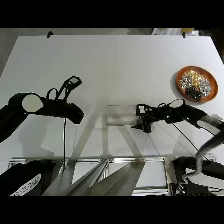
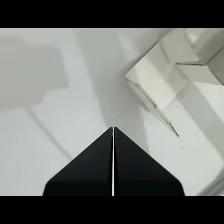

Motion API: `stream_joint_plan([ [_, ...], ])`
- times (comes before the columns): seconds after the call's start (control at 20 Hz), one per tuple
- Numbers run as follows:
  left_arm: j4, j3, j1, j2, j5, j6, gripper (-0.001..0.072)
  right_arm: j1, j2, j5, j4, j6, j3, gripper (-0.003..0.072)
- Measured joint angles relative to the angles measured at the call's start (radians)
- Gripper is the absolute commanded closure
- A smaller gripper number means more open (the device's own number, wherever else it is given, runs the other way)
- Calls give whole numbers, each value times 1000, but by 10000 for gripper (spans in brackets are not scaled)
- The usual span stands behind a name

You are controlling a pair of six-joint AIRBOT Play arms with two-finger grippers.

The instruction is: Fold the box and place the chain.

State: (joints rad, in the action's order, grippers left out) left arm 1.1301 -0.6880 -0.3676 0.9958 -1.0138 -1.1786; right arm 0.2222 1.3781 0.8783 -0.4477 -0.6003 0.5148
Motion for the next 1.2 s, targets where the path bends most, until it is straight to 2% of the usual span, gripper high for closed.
stream_joint_plan([
  [0.15, -31, 2, 18, 74, -9, -133, 706, 0, 0, 0, 0, 0, 0, 288],
  [0.45, -169, 2, -26, 260, 107, -218, 706, 0, 0, 0, 0, 0, 0, 288],
  [0.6, -211, 2, -40, 309, 111, -230, 704, 0, 0, 0, 0, 0, 0, 288],
  [0.85, -267, 2, -56, 331, 76, -203, 695, 0, 0, 0, 0, 0, 0, 288],
  [0.95, -298, -2, -71, 320, 69, -159, 555, 0, 0, 0, 0, 0, 0, 288],
  [1.2, -365, -28, -101, 274, 73, -112, 552, 0, 0, 0, 0, 0, 0, 288],
])
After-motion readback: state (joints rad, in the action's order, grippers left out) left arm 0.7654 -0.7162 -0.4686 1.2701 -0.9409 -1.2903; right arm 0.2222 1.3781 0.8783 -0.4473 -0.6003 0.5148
